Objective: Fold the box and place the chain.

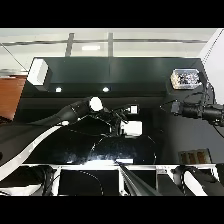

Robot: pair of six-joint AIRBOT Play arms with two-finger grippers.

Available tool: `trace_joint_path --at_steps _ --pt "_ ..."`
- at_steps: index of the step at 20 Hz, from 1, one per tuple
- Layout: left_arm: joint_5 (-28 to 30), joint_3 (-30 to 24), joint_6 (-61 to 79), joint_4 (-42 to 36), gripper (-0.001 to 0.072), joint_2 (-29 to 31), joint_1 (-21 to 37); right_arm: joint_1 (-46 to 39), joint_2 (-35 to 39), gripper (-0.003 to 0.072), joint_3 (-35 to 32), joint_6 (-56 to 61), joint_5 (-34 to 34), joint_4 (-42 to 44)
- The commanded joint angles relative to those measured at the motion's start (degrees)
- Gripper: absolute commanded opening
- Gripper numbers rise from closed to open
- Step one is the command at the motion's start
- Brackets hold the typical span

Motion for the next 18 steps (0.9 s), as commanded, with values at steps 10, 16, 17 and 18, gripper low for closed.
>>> trace_joint_path --at_steps 10,16,17,18 --pt "-5.4 0.1 -24.9 15.8 0.0329 4.1 6.9 0.0 0.0 0.0044 0.0 0.1 -1.2 0.0" --pt "-20.2 0.1 -37.8 26.4 0.033 10.8 28.7 0.0 0.0 0.0044 0.0 0.1 -1.0 0.0" --pt "-21.6 0.1 -37.8 27.8 0.033 11.6 33.4 0.0 0.0 0.0044 0.0 0.1 -1.0 0.0" --pt "-23.0 0.1 -37.8 28.0 0.0331 12.1 38.7 0.0 0.0 0.0044 0.0 0.1 -1.0 0.0"
